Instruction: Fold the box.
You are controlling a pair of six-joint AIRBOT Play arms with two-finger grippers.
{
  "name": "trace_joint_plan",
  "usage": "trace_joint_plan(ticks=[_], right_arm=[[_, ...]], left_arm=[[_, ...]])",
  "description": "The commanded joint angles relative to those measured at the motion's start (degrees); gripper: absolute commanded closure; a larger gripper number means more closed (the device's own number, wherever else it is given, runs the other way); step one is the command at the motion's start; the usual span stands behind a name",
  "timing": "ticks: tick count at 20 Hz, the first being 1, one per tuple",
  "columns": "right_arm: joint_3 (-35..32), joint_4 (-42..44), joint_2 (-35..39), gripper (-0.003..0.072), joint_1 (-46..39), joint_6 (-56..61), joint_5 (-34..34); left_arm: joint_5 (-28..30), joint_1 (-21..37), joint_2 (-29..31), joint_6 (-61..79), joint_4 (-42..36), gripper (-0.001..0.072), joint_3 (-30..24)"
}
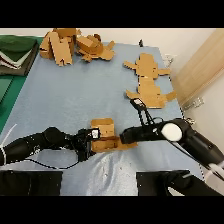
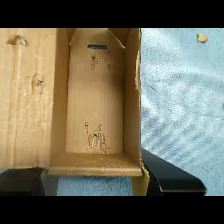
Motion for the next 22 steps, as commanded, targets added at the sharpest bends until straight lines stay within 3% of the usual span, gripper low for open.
trace_joint_plan(ticks=[1, 3, 5, 7, 8, 9, 14, 22], right_arm=[[2.1, 23.8, -10.0, 0.0679, -4.1, -7.6, -3.8], [4.5, 36.8, -16.4, 0.0677, -7.8, -20.0, 0.2], [6.8, 42.7, -20.5, 0.046, -10.9, -24.4, 3.3], [8.0, 42.8, -23.1, 0.0466, -11.8, -24.5, 3.6], [8.1, 42.7, -24.3, 0.0523, -11.7, -24.7, 3.3], [8.1, 42.7, -25.5, 0.0532, -11.5, -24.9, 3.4], [8.0, 42.1, -30.7, 0.0531, -10.6, -25.6, 5.8], [2.4, 35.6, -30.7, 0.0531, -9.5, -24.7, 4.0]], left_arm=[[0.0, 0.0, 0.0, 0.0, 0.0, 0.0242, 0.0], [-0.1, 0.0, 0.0, 0.0, 0.0, 0.0242, 0.0], [0.1, 0.1, 0.0, 0.0, 0.0, 0.0242, 0.0], [0.4, 0.0, 0.0, 0.0, 0.0, 0.0243, 0.0], [0.4, 0.0, 0.0, 0.0, 0.0, 0.0242, 0.0], [0.4, 0.0, 0.0, 0.0, 0.0, 0.0242, 0.0], [0.4, 0.0, 0.0, 0.0, 0.0, 0.0243, 0.0], [0.7, 0.0, 0.0, 0.0, 0.0, 0.0242, 0.0]])
